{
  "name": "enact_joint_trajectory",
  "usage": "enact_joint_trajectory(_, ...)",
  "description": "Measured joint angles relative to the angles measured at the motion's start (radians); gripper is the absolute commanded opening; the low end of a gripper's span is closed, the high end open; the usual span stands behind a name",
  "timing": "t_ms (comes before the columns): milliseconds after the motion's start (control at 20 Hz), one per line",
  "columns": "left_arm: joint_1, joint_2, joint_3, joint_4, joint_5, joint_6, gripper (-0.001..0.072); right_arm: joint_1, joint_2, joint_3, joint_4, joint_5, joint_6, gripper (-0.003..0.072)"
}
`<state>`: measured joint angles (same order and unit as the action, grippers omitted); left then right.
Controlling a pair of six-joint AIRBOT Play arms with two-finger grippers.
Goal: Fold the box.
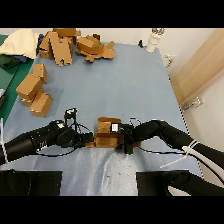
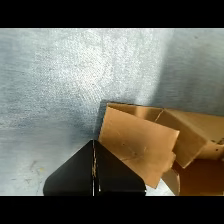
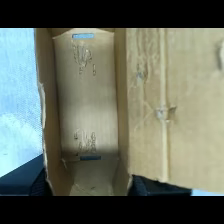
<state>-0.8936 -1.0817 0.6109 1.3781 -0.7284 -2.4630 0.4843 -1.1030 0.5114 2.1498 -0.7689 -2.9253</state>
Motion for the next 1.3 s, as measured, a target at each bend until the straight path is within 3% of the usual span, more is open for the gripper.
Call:
enact_joint_trajectory(350, -0.003, 0.011, 0.021, -0.013, -0.005, 0.025, 0.0011, 0.0, 0.0, 0.0, 0.0, 0.0, 0.001, 0.0509)
enact_joint_trajectory(850, -0.003, 0.105, 0.022, 0.009, -0.071, 0.03, 0.0011, 0.001, 0.0, 0.0, 0.005, 0.001, 0.0, 0.051)
enact_joint_trajectory(1150, -0.004, 0.114, 0.022, 0.022, -0.049, 0.031, 0.0011, 0.001, -0.001, 0.0, 0.005, 0.001, 0.0, 0.051)
enact_joint_trajectory(1300, 0.009, 0.115, 0.018, 0.083, -0.14, -0.019, 0.0011, 0.001, -0.001, 0.0, 0.005, 0.001, 0.0, 0.0509)
